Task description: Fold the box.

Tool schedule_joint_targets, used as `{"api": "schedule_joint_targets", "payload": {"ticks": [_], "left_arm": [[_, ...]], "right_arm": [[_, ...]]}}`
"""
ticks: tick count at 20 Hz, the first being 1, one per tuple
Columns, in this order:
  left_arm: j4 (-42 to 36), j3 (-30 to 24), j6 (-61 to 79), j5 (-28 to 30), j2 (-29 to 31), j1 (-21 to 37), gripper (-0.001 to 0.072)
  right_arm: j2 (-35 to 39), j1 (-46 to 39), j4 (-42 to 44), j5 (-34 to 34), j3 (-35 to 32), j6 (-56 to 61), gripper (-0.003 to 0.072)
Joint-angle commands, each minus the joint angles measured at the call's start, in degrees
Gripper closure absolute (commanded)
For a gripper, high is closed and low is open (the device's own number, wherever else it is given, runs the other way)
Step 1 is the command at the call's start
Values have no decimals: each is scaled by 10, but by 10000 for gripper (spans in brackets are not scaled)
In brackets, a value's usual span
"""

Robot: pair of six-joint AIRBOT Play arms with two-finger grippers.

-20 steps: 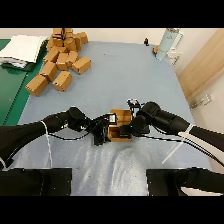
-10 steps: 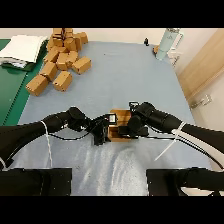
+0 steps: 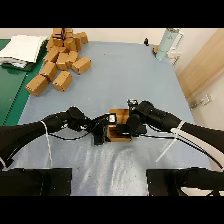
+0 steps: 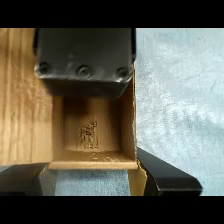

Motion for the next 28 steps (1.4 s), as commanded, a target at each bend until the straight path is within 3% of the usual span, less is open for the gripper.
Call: {"api": "schedule_joint_targets", "payload": {"ticks": [1, 5, 13, 17, 18, 19, 20, 21, 22, 24, 25, 28], "left_arm": [[0, 0, 0, 0, 0, 0, 191], [0, 0, 0, 0, 0, 0, 191], [0, 0, 0, 0, 0, 0, 191], [0, 0, 0, 0, 0, 0, 191], [0, 0, 0, 0, 0, 0, 191], [0, 0, 0, 0, 0, 0, 191], [0, 0, 0, 0, 0, 0, 191], [0, 0, 0, 0, 0, 0, 191], [0, 0, 0, 0, 0, 0, 191], [0, 0, 0, 0, 0, 0, 191], [0, 0, 0, 0, 0, 0, 191], [0, 0, 0, 0, 0, 0, 191]], "right_arm": [[1, 0, -2, -28, 20, -9, 338], [3, -1, -10, -94, 37, -17, 333], [82, -5, -10, -100, 40, -22, 333], [113, -29, -50, -145, 40, -30, 347], [113, -40, -75, -146, 40, -37, 360], [109, -60, -106, -141, 40, -44, 459], [100, -93, -119, -121, 40, -62, 475], [87, -133, -102, -91, 40, -102, 570], [70, -181, -56, -51, 40, -161, 664], [25, -270, 119, 29, 40, -344, 683], [0, -308, 248, 52, 40, -463, 683], [-78, -372, 557, 3, 57, -759, 684]]}}
